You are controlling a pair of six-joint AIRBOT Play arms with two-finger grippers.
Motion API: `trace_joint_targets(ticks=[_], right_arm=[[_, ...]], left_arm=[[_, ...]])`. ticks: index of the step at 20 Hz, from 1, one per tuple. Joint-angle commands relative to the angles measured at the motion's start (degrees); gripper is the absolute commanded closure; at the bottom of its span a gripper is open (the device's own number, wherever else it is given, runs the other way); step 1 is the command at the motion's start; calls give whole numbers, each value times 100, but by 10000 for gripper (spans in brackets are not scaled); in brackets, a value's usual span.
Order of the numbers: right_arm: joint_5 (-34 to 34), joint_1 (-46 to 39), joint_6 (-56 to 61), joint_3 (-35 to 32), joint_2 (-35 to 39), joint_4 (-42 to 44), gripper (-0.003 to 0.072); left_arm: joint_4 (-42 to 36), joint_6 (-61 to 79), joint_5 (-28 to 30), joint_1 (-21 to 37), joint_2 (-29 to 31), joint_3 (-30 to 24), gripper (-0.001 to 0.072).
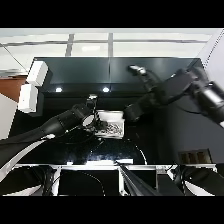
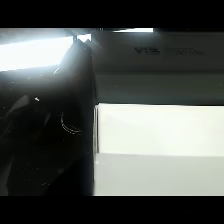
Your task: Fold the box and place the chain.
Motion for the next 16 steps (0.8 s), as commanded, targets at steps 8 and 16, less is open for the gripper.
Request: trace_joint_targets(ticks=[8, 16], right_arm=[[-527, -1902, -35, 0, 857, -1075, 170], [-485, -1899, -35, 0, 857, -1478, 170]], left_arm=[[243, -553, -50, -92, -238, 837, 448], [52, 2706, -1528, 136, 737, 1285, 107]])
